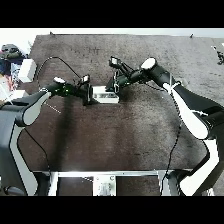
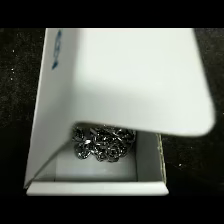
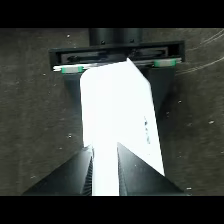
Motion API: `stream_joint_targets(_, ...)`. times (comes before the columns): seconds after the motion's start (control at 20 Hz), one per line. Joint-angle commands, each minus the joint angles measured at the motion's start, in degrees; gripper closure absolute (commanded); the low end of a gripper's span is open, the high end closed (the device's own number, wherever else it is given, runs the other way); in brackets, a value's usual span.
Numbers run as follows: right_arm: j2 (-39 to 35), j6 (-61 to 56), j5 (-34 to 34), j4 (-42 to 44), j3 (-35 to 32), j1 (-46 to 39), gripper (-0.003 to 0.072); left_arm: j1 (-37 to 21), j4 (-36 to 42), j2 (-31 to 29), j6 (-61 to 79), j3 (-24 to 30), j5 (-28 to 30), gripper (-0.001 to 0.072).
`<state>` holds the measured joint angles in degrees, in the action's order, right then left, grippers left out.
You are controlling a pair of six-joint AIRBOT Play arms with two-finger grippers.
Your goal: Fold the box and place the chain.
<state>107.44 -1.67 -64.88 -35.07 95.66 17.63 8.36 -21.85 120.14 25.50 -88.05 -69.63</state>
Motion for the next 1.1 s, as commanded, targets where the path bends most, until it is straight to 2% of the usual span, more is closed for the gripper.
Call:
stream_joint_targets(0.0,0.02,2.34,2.82,2.54,0.04,0.2,0.0503,0.0,-0.02,0.0,0.02,0.02,0.02,0.0479)
stream_joint_targets(0.4,0.04,2.32,5.11,2.71,0.04,0.15,0.0502,0.0,0.0,0.0,0.02,0.02,0.0,0.0479)
stream_joint_targets(0.45,0.04,2.25,4.52,2.34,0.04,0.13,0.0462,0.0,0.0,0.0,0.02,0.02,0.0,0.0479)
stream_joint_targets(0.5,0.09,1.88,4.2,1.07,0.04,0.13,0.0324,0.0,-0.02,0.0,0.02,0.02,0.0,0.0479)
stream_joint_targets(0.6,0.33,0.5,3.82,-1.9,0.04,0.13,0.0352,0.0,0.0,0.0,0.02,0.02,0.0,0.0479)
stream_joint_targets(0.85,1.55,-0.24,-0.61,-2.45,0.02,0.42,0.0352,0.0,0.0,0.0,0.02,0.02,0.0,0.0479)
stream_joint_targets(1.05,1.68,-1.09,0.85,-4.04,0.04,1.6,0.0351,0.0,0.0,0.0,0.02,0.02,0.02,0.0479)
